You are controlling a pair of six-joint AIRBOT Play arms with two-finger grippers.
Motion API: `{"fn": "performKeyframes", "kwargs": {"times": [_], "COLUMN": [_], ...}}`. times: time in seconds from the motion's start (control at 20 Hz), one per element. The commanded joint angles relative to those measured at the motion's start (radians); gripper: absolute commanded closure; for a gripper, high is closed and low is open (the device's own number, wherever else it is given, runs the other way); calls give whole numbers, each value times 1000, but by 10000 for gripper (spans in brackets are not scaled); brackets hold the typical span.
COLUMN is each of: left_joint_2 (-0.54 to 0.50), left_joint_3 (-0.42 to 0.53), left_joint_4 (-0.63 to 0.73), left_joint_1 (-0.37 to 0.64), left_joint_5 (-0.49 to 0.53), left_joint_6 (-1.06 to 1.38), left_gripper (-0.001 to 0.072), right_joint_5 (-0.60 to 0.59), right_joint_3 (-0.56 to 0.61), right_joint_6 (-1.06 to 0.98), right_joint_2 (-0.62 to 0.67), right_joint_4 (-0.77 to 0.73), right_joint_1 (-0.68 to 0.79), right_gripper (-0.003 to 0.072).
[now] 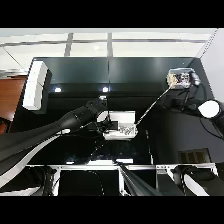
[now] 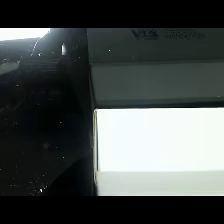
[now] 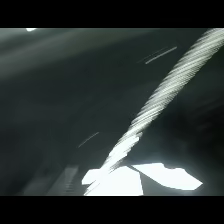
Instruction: Fold the box and place the chain.
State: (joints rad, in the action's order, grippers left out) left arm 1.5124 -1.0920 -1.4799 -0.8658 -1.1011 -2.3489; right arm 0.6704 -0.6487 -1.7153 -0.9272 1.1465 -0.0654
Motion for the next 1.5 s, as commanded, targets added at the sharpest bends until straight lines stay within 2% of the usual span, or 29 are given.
{"fn": "performKeyframes", "kwargs": {"times": [0.0,0.1,0.35,0.45,0.5,0.55,0.6,0.65,0.7,0.75,0.9,1.1,1.3,1.45], "left_joint_2": [0,0,0,0,0,0,0,0,0,0,0,0,0,0], "left_joint_3": [0,0,0,0,0,0,0,0,0,0,0,0,0,0], "left_joint_4": [0,0,0,0,0,0,0,0,0,0,0,0,0,0], "left_joint_1": [0,0,0,0,0,0,0,0,0,0,0,0,0,0], "left_joint_5": [0,0,-3,-3,-3,-3,-3,-3,-2,-2,-2,-2,-2,-2], "left_joint_6": [0,0,0,0,0,0,0,0,0,0,0,0,0,0], "left_gripper": [681,681,681,681,681,681,681,681,681,681,681,681,681,681], "right_joint_5": [-198,-231,-81,-37,-21,-14,-8,8,41,80,210,415,460,461], "right_joint_3": [-2,-70,-404,-490,-520,-533,-534,-534,-534,-534,-534,-534,-534,-534], "right_joint_6": [-114,-114,-143,-170,-175,-175,-174,-173,-172,-151,19,169,166,167], "right_joint_2": [-101,-229,-594,-682,-713,-730,-733,-732,-731,-723,-632,-342,26,240], "right_joint_4": [166,118,105,103,102,101,103,118,130,134,133,137,133,36], "right_joint_1": [114,148,163,163,163,163,163,166,168,170,164,134,71,52], "right_gripper": [70,80,80,88,201,216,356,557,664,665,665,665,665,665]}}
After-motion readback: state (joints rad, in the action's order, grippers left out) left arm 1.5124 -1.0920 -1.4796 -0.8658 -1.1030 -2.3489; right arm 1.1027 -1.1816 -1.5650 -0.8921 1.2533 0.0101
